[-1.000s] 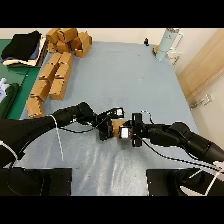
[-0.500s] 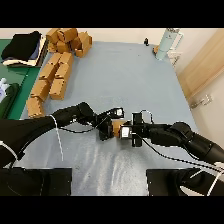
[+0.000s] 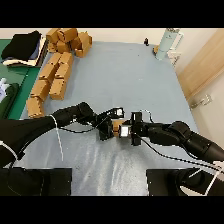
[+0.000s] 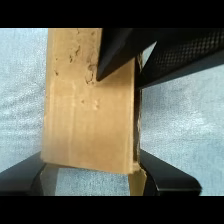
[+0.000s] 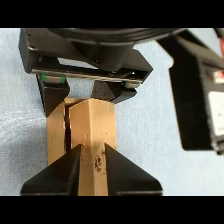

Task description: Fold the box.

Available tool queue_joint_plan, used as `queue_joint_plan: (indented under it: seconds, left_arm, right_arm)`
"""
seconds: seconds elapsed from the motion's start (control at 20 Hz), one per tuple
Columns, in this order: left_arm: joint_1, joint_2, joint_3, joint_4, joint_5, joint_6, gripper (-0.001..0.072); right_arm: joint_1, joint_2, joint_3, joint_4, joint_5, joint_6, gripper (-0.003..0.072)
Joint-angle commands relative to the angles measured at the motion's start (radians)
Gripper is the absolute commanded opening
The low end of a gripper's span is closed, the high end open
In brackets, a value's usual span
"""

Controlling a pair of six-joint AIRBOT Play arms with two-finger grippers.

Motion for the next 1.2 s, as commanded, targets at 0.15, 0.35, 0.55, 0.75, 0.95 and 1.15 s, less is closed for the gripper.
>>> queue_joint_plan:
  seconds: [0.15,0.35,0.55,0.75,0.95,1.15]
  left_arm:
    - [0.000,0.000,0.001,0.000,-0.001,0.000,0.0468]
    - [0.000,0.000,0.001,0.000,-0.001,0.000,0.0468]
    - [0.000,0.000,0.001,0.000,-0.001,0.000,0.0468]
    - [0.000,0.000,0.001,0.000,-0.001,0.000,0.0468]
    - [0.000,0.000,0.001,0.000,-0.001,0.000,0.0468]
    - [0.000,0.000,0.001,0.000,-0.001,0.000,0.0468]
  right_arm:
    - [0.000,-0.003,0.000,0.021,-0.039,0.002,0.0216]
    - [0.000,-0.004,-0.004,0.051,-0.064,0.002,0.0141]
    - [0.000,-0.004,-0.004,0.054,-0.071,0.002,0.0060]
    - [0.000,-0.002,-0.003,0.065,-0.077,0.001,0.0061]
    - [0.000,0.032,-0.001,0.064,-0.042,0.001,0.0238]
    - [-0.026,0.043,-0.002,0.034,-0.026,0.019,0.0006]
